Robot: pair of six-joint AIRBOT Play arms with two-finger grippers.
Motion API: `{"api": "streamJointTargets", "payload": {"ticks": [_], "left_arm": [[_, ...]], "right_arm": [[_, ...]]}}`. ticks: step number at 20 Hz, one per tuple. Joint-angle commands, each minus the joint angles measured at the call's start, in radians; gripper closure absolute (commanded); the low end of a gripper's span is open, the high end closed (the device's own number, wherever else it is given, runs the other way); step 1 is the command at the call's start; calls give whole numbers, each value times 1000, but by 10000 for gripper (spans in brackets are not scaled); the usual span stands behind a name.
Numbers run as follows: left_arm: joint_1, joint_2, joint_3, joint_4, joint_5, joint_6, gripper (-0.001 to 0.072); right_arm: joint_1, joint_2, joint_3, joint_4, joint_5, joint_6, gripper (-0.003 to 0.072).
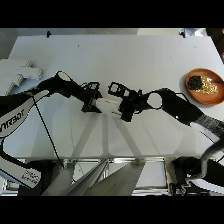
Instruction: Fold the box and place the chain.
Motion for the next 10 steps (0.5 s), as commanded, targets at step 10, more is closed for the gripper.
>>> {"api": "streamJointTargets", "payload": {"ticks": [10], "left_arm": [[0, 1, 0, 1, 0, 1, 315]], "right_arm": [[0, 1, 0, -18, -10, 3, 579]]}}
